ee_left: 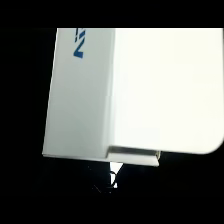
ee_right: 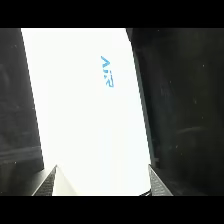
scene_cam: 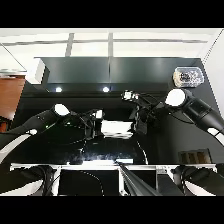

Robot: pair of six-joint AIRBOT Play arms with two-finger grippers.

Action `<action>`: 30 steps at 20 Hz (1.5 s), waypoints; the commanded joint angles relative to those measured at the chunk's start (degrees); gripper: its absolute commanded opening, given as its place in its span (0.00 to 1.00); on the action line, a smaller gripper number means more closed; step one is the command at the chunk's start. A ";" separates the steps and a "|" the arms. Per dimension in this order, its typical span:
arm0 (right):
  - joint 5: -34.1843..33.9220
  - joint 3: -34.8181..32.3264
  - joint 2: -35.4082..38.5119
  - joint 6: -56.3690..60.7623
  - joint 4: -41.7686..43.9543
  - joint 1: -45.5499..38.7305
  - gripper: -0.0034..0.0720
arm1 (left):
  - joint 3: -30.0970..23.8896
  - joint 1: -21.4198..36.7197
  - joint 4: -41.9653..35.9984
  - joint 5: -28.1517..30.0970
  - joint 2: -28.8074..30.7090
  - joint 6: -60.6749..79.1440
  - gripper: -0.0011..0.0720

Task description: Fold the box and place the chain.

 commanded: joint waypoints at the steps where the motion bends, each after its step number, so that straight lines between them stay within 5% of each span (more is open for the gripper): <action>1: -2.84 0.02 -0.04 -1.44 -0.98 0.92 0.97 | 0.04 -0.15 0.07 0.02 -0.04 0.02 0.67; 12: -6.64 -4.66 -0.02 -3.10 0.11 0.94 0.75 | 0.04 -0.37 0.66 0.02 -0.04 0.02 0.67; 14: -6.67 -4.66 0.13 -3.10 0.11 0.94 0.60 | 0.04 -0.37 0.66 0.02 -0.04 0.02 0.67; 19: -6.01 -4.66 0.81 -3.08 0.13 0.94 0.60 | 0.04 -0.37 0.66 0.02 -0.04 0.02 0.67; 21: -4.85 -4.66 0.81 -3.04 0.15 0.94 0.50 | 0.04 -0.37 0.66 0.02 -0.04 0.00 0.67; 30: -5.25 -4.70 0.81 -2.56 0.90 3.82 0.50 | 0.04 -0.37 0.66 0.02 -0.04 0.02 0.67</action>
